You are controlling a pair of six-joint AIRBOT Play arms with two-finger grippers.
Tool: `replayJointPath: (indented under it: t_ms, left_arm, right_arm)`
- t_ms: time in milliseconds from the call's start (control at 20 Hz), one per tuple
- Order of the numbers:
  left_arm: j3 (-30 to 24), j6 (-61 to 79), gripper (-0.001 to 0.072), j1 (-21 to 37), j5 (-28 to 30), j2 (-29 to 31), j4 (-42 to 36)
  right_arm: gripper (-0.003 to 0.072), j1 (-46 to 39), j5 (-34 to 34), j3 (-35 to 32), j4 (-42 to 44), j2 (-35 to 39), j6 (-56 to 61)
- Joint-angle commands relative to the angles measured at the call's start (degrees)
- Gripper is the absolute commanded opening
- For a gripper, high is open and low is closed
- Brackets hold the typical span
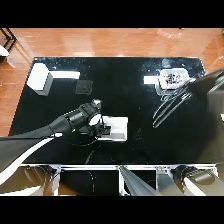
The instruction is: Fold the box and place the chain.
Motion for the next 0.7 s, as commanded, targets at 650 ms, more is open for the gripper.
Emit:
replayJointPath:
  t_ms: [650]
  left_arm:
    - [0.0,0.0,0.0024,-0.3,0.0,0.0,0.0]
  right_arm:
    - [0.002,19.0,-17.6,-15.4,13.5,-1.1,0.4]
